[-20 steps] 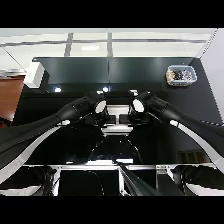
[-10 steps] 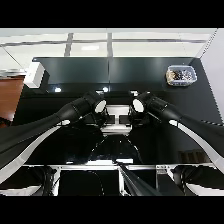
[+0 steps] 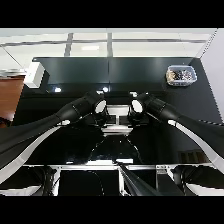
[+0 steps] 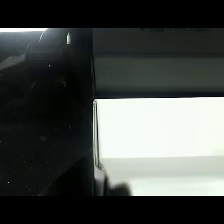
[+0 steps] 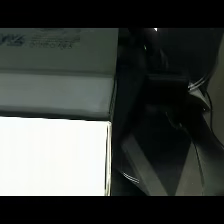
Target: Fold the box and place the chain.
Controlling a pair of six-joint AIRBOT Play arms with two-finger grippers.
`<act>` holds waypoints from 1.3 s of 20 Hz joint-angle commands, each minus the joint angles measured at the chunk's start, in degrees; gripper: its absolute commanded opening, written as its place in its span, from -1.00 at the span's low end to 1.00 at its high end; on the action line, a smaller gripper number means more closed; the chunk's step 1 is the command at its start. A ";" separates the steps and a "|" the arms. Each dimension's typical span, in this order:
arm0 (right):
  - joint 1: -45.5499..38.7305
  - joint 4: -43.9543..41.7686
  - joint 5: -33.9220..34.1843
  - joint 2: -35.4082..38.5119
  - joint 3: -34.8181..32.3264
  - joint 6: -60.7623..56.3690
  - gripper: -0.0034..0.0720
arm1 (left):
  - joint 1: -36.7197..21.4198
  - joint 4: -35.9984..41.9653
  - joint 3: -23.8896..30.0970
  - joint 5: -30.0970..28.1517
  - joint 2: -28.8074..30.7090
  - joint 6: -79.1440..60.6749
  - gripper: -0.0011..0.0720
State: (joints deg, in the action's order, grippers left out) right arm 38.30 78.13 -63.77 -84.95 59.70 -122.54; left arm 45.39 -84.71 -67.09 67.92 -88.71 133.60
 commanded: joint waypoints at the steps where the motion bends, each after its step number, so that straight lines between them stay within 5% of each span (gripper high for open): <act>1: 0.00 -0.09 -0.09 -0.02 0.22 0.02 -0.85 | -0.02 -0.13 0.00 0.13 -0.02 -0.11 -0.89; 2: -0.15 -0.26 -0.59 0.04 0.59 0.02 -0.71 | -0.02 -0.13 0.00 0.11 -0.02 -0.11 -0.89; 3: -0.26 -0.28 -1.46 0.11 1.18 0.07 -0.11 | -0.02 -0.13 0.00 0.09 -0.02 -0.11 -0.89; 4: -0.33 -0.28 -2.29 0.35 1.68 0.55 0.11 | -0.02 -0.15 0.00 0.07 -0.02 -0.11 -0.89; 8: -0.42 0.02 -4.55 4.55 3.13 6.71 0.10 | -0.04 -0.22 0.00 0.11 -0.02 -0.11 -0.89; 12: -0.46 7.15 -4.61 16.48 3.13 9.16 0.10 | -0.07 -0.26 0.00 0.17 -0.02 -0.11 -0.89; 17: -2.78 48.41 -6.08 22.88 2.91 9.09 0.10 | -0.07 -0.31 0.00 0.11 -0.02 -0.11 -0.89; 21: -17.20 45.77 14.03 22.36 0.66 6.16 0.11 | -0.07 -0.33 0.00 0.09 -0.04 -0.11 -0.89; 22: -21.18 43.21 19.78 21.53 -0.42 3.45 0.23 | -0.07 -0.33 0.00 0.09 -0.04 -0.11 -0.89; 23: -24.68 39.56 23.54 20.02 -0.98 2.10 0.99 | -0.07 -0.33 0.00 0.09 -0.04 -0.11 -0.89; 26: -32.87 29.55 31.52 12.28 -0.61 2.14 1.00 | -0.07 -0.33 0.00 0.11 -0.04 -0.11 -0.89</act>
State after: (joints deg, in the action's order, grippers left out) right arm 13.32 115.02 -43.83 -67.75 59.46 -118.58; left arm 45.39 -84.99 -67.07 68.01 -88.73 133.49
